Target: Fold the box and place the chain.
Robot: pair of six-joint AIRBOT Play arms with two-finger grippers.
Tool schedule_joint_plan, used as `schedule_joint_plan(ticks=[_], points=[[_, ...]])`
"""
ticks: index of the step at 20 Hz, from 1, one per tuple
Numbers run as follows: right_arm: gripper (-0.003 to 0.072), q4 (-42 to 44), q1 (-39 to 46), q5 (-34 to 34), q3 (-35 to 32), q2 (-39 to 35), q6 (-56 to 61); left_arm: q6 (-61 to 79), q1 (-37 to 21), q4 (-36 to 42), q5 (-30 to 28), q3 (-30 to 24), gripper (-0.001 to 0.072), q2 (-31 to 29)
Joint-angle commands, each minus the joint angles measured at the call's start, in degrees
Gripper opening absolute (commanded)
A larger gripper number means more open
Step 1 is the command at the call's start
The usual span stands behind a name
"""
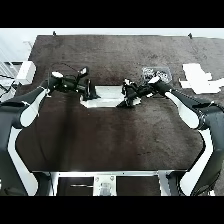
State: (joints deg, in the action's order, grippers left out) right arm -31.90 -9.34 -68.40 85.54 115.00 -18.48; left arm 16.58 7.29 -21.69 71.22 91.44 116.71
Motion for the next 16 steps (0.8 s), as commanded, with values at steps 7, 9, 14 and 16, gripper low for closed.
schedule_joint_plan(ticks=[7, 9, 14, 16], points=[[0.0588, -0.07, 0.00, -0.07, 0.02, 0.00, -0.02, -0.68, -5.44, 1.51, 7.21, 0.22, 0.0504, -3.78], [0.0589, -0.07, 0.00, -0.07, 0.02, 0.00, -0.02, -1.62, -6.12, 2.08, 9.38, 0.22, 0.0307, -3.78], [0.0588, -0.07, 0.00, -0.07, 0.02, 0.00, -0.02, -1.60, -6.10, 3.91, 12.44, 0.22, 0.0227, -3.78], [0.0589, -0.07, 0.00, -0.07, 0.02, 0.00, -0.02, -1.51, -5.99, 3.93, 14.91, 0.22, 0.0017, -3.78]])
